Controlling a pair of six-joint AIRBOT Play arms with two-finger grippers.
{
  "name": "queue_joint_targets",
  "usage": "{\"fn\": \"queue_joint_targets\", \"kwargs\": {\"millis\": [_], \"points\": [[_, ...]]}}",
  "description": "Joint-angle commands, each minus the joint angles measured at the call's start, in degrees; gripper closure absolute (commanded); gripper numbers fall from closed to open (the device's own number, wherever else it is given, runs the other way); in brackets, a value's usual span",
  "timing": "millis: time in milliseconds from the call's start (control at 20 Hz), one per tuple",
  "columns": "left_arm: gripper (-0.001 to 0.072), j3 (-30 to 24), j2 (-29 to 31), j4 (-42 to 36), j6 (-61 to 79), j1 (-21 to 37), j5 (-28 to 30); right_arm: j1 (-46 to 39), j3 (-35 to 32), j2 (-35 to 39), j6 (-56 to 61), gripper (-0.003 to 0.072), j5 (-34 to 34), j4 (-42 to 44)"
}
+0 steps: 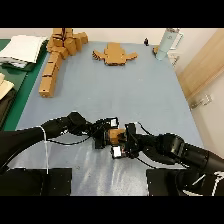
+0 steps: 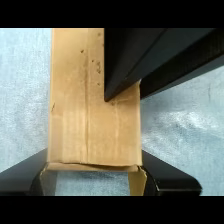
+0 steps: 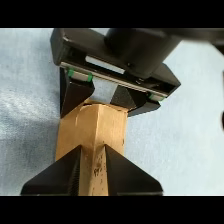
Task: Fold the box.
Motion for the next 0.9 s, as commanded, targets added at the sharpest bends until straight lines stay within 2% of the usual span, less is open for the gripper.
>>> {"fn": "queue_joint_targets", "kwargs": {"millis": [0,50,100,850], "points": [[0.0187,0.0,0.0,0.0,0.0,0.0,-0.2,0.0,0.3,0.2,0.0,0.0492,-0.1,0.7],[0.0187,0.0,0.0,0.0,0.0,0.0,-0.2,0.0,0.3,0.3,0.0,0.0547,-0.1,0.8],[0.0187,0.0,0.0,0.0,0.0,0.0,-0.2,0.0,0.3,0.3,0.0,0.0566,-0.1,0.8],[0.0187,0.0,0.0,0.0,0.0,0.0,-0.2,0.0,0.7,0.7,0.0,0.0566,-0.7,1.0]]}}
